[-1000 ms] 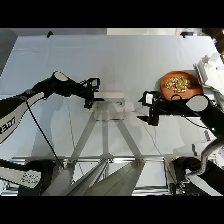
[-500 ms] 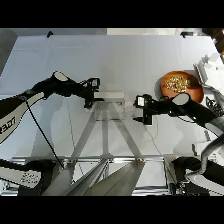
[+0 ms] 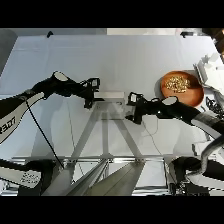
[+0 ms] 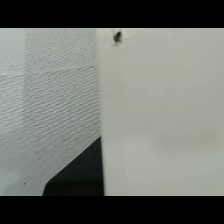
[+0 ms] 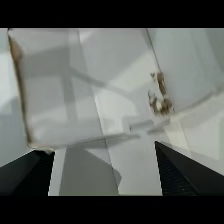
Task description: Fold the box and place the chain.
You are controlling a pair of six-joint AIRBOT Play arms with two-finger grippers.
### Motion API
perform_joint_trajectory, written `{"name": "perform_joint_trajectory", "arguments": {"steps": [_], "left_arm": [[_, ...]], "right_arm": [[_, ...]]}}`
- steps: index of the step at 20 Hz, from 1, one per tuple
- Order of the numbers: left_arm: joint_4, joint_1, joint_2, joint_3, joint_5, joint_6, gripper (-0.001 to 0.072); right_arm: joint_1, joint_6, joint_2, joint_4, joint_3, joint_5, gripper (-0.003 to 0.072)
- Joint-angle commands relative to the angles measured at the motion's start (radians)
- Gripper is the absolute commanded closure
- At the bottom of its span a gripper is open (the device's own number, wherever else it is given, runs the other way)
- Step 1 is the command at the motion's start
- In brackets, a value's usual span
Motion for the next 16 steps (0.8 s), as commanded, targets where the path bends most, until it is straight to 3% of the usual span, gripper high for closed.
{"name": "perform_joint_trajectory", "arguments": {"steps": [1, 7, 11, 16], "left_arm": [[0.000, -0.001, 0.001, 0.001, 0.000, 0.000, 0.0697], [0.000, -0.001, 0.001, 0.001, 0.000, 0.000, 0.0697], [0.000, -0.001, 0.001, 0.001, 0.000, 0.000, 0.0697], [0.000, -0.001, 0.001, 0.001, 0.000, 0.000, 0.0697]], "right_arm": [[0.046, 0.003, -0.012, 0.097, -0.001, -0.039, -0.0019], [0.045, 0.306, -0.012, 0.095, 0.000, -0.065, -0.0012], [0.045, 0.317, -0.012, 0.066, 0.026, -0.064, -0.0011], [0.040, 0.314, -0.028, -0.095, 0.113, -0.041, -0.0012]]}}
